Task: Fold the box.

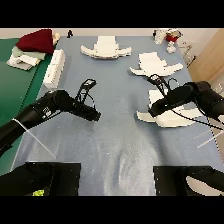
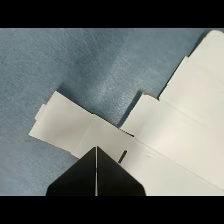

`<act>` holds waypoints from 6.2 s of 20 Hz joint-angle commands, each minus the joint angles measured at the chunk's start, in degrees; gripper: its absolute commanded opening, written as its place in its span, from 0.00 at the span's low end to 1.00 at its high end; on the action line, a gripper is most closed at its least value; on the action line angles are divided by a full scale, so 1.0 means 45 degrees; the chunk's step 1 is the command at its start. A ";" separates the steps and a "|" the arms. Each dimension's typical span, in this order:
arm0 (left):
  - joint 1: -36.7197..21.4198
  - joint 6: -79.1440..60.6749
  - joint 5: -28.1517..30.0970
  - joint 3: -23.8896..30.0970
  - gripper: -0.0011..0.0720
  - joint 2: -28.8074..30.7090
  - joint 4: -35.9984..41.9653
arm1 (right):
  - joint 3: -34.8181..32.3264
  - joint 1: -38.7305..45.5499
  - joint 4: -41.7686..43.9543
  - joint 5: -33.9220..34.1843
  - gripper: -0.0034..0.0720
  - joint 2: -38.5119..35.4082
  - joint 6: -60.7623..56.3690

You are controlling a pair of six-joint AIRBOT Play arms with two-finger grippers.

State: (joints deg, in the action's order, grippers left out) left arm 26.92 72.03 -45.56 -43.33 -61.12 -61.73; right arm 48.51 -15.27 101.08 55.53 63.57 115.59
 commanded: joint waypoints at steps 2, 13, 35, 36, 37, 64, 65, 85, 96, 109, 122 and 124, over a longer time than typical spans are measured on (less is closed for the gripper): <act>0.0005 0.0000 0.0000 0.0000 0.04 0.0010 0.0000 | 0.0010 -0.0005 0.0005 0.0000 0.05 0.0010 -0.0005; 0.0005 0.0000 0.0000 0.0000 0.04 0.0010 0.0000 | 0.0010 -0.0005 0.0005 0.0000 0.05 0.0005 -0.0005; -0.0049 0.1103 0.1282 -0.0131 0.75 0.0005 0.1005 | 0.3648 0.4585 -0.3313 0.3798 0.48 0.1069 -0.8359; -0.0044 0.1239 0.1277 -0.0175 0.72 0.0005 0.1224 | 0.4313 0.5795 -0.3249 0.4133 0.60 0.1588 -0.7757; -0.0044 0.1239 0.1190 -0.0228 0.72 0.0005 0.1501 | 0.4789 0.6863 -0.3002 0.4274 0.63 0.2084 -0.7223; -0.0049 0.0695 -0.2263 -0.0801 0.72 0.0005 0.3769 | 0.7465 1.1550 0.6339 0.9462 0.05 0.8359 0.1166; -0.0049 0.0466 -0.2268 -0.0806 0.72 0.0010 0.3764 | 0.7431 1.1273 0.6713 0.9656 0.05 0.8315 0.0957; -0.2890 -0.1530 -0.3677 -0.0753 0.42 0.0957 0.3638 | -0.3031 0.4731 0.6756 0.0937 0.35 0.0155 -0.1161; -0.4250 -0.1525 -0.3900 -0.0767 0.42 0.0957 0.3711 | -0.3410 0.3186 0.7023 0.1778 0.05 -0.0427 0.0000; -0.4847 -0.4852 -0.4478 -0.0486 0.57 -0.3060 0.6319 | -0.7179 0.0350 0.7159 -0.0636 0.05 -0.5076 -0.0918; -0.2953 -0.7227 -0.6931 -0.4017 0.57 -0.7990 0.7155 | -0.7179 0.0350 0.7135 -0.0578 0.05 -0.5066 -0.0923; -0.2827 -0.7499 -0.7145 -0.4133 0.57 -0.7990 0.7150 | -0.7179 0.0350 0.7121 -0.0578 0.05 -0.5066 -0.0923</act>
State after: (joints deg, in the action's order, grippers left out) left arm 12.99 41.08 -73.84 -60.12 -95.72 -29.74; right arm 16.23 -13.65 133.27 52.90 40.82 111.46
